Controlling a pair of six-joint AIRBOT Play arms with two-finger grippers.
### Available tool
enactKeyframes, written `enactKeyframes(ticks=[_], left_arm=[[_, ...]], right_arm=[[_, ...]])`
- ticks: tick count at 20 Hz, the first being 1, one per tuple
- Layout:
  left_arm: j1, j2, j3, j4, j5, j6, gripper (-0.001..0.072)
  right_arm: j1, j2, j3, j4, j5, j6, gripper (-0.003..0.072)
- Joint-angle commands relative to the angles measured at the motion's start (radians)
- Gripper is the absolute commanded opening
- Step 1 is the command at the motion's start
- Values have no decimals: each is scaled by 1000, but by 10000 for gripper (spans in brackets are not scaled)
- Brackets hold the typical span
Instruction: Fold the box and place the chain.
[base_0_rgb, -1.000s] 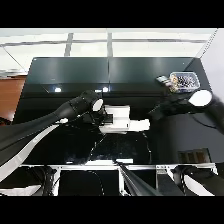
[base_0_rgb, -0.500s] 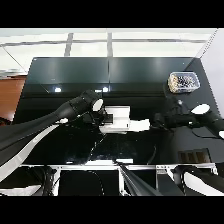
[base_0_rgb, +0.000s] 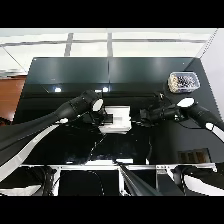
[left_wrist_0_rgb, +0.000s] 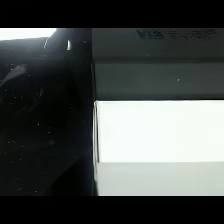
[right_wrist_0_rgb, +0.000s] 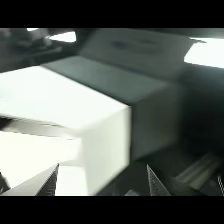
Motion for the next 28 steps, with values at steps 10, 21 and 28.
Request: enactKeyframes(ticks=[10,21,28], left_arm=[[1,0,0,0,2,1,22],[1,0,0,1,2,1,22],[1,0,0,1,2,1,23]], right_arm=[[221,-4,193,-344,19,299,292],[434,-80,323,-733,-42,753,218],[536,-143,417,-934,40,1014,190]])
